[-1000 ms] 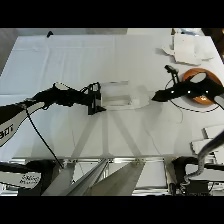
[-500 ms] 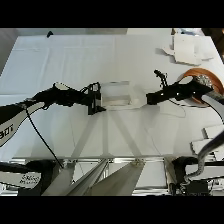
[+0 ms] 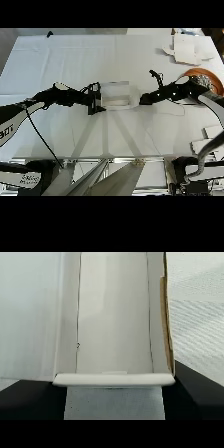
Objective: Fold the box and place the chain.
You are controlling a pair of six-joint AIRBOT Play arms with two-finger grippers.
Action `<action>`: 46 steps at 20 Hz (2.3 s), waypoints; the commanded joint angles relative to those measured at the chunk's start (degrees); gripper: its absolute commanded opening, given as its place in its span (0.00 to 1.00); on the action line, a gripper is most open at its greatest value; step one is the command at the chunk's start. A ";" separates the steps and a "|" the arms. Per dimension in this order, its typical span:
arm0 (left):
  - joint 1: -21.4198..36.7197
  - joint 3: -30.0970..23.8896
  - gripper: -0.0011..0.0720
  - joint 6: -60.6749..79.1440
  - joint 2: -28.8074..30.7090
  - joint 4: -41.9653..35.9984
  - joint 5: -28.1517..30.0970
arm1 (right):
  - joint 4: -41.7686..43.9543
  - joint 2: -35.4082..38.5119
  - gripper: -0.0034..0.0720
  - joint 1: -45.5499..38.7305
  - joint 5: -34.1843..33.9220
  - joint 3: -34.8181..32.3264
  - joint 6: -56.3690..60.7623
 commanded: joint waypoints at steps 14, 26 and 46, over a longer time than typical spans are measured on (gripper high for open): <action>0.02 0.02 0.23 0.02 0.04 0.02 0.02 | 6.10 2.80 0.28 0.15 -0.28 0.00 -4.28; 0.02 0.02 0.23 0.04 0.04 0.02 0.02 | 5.70 3.02 0.58 5.60 -2.86 0.00 -5.92; 0.02 0.02 0.23 0.04 0.02 0.04 0.02 | -3.08 3.61 0.59 10.05 -17.73 0.02 -0.07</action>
